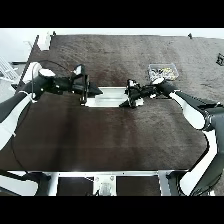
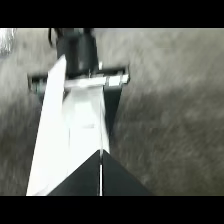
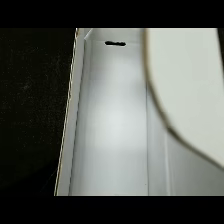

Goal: Fold the box and place the chain.

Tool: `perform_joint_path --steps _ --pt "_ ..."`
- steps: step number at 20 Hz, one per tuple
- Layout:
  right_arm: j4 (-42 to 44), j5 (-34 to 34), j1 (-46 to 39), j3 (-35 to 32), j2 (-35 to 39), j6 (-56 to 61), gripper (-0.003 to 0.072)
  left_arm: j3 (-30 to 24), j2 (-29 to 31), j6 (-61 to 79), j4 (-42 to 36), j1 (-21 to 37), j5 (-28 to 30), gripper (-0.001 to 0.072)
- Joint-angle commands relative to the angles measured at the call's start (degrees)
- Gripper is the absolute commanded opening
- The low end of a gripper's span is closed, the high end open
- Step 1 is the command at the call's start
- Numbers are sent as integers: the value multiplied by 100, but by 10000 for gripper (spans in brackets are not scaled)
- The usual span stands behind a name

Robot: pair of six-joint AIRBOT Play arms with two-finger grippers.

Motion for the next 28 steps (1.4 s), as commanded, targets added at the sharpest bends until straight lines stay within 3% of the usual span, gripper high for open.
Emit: perform_joint_path --steps 1,4,8,15,28 --pt "2 2 2 -2 -4 0 553 -361 -17 232 22 -343 1003 19" --pt "2 2 4 -2 -4 0 553 -356 -249 378 -164 -562 1952 20" --pt "2 0 2 -2 -4 0 553 -251 -341 671 -640 -549 2435 20" --pt "2 0 4 -2 -4 0 553 173 -669 667 -1062 -549 2747 20" --pt "2 2 4 -2 -4 0 553 96 -702 267 -927 -549 2953 20"
